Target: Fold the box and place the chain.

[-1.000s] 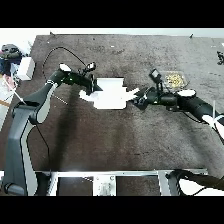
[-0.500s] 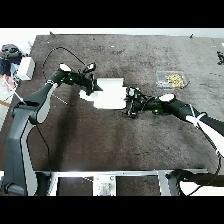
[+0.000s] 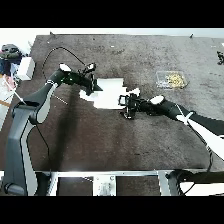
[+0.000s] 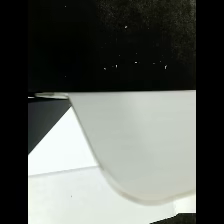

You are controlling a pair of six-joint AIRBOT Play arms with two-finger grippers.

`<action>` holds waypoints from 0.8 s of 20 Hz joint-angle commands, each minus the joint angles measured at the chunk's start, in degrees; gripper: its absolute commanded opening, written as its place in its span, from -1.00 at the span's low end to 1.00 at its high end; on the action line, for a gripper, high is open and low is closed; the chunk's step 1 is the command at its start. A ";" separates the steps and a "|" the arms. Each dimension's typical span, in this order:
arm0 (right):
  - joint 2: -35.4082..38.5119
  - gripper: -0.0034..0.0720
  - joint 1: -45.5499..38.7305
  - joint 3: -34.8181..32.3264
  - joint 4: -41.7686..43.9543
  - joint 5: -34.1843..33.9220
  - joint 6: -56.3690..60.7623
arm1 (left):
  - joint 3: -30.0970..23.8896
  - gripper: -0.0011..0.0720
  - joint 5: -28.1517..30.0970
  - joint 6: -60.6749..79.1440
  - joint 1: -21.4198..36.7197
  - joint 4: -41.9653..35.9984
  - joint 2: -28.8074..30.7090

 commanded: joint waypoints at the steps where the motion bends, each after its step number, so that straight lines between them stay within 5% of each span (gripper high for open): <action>1: -1.77 0.87 0.46 2.29 -0.63 -4.09 1.38 | 0.00 -0.94 0.02 0.04 0.04 -0.09 -0.04; 7: 1.86 0.88 0.26 3.06 -0.57 -6.25 4.48 | 0.00 -0.94 0.11 0.04 0.04 -0.07 -0.04; 16: -2.99 0.91 -3.45 12.50 -4.00 -0.57 11.72 | 0.00 -0.94 0.09 0.04 0.04 -0.09 -0.04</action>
